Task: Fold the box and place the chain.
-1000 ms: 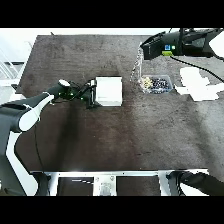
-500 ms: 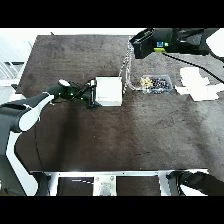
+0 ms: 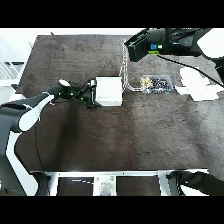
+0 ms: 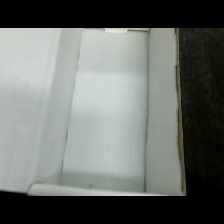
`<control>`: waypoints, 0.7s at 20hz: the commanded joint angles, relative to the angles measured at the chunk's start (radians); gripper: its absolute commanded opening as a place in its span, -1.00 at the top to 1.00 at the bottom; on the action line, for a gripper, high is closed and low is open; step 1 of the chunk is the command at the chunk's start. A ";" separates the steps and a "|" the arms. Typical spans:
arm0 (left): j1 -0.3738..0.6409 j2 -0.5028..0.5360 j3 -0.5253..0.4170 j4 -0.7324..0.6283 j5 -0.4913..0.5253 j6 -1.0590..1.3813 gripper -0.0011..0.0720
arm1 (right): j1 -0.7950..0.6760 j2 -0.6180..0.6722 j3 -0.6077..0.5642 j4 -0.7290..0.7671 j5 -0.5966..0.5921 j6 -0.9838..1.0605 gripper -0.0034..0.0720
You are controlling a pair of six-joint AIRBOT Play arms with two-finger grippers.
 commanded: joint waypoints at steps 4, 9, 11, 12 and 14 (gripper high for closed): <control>0.000 0.000 0.001 0.000 0.000 0.000 0.48 | 0.024 -0.027 0.000 0.030 0.002 -0.012 0.88; 0.000 0.000 0.001 0.000 0.000 0.000 0.48 | 0.043 -0.066 -0.008 0.097 0.017 -0.054 0.88; 0.000 0.000 0.001 0.000 0.000 0.000 0.48 | 0.046 -0.086 -0.013 0.121 0.017 -0.054 0.88; 0.000 0.000 0.001 0.000 0.000 0.000 0.48 | 0.053 -0.105 -0.014 0.151 0.017 -0.058 0.88; 0.000 0.000 0.001 0.000 0.001 0.000 0.48 | 0.074 -0.146 -0.015 0.167 0.017 -0.087 0.88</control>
